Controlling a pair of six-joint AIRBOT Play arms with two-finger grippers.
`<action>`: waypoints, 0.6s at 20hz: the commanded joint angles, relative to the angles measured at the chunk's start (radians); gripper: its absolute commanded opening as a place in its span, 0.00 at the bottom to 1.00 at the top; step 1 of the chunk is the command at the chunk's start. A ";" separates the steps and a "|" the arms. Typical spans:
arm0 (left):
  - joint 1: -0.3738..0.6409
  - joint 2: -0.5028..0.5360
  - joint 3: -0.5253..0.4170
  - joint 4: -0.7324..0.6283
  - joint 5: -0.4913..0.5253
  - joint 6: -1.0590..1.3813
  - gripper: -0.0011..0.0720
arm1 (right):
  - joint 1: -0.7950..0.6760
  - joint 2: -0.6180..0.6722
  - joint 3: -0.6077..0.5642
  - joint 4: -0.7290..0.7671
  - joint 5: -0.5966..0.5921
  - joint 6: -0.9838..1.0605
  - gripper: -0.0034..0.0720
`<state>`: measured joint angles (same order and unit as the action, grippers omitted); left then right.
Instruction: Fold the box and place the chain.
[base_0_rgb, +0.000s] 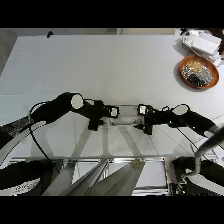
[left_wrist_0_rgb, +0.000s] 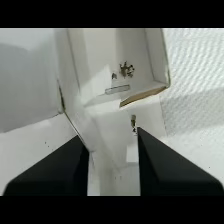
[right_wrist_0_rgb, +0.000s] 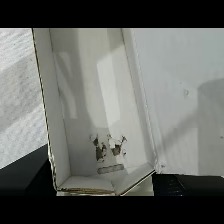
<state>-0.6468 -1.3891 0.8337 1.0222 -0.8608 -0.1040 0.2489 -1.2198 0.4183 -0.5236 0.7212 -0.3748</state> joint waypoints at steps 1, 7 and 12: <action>-0.008 -0.001 0.000 -0.024 -0.033 0.066 0.38 | 0.000 0.000 0.000 0.000 0.000 0.000 0.68; -0.010 -0.001 0.000 -0.027 -0.018 0.066 0.29 | 0.000 0.000 0.000 0.000 0.000 0.000 0.68; -0.025 -0.004 0.000 -0.054 0.061 0.066 0.29 | 0.000 0.000 0.000 0.000 0.000 0.000 0.68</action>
<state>-0.6628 -1.3907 0.8337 0.9825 -0.8379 -0.0399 0.2489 -1.2198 0.4183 -0.5236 0.7208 -0.3748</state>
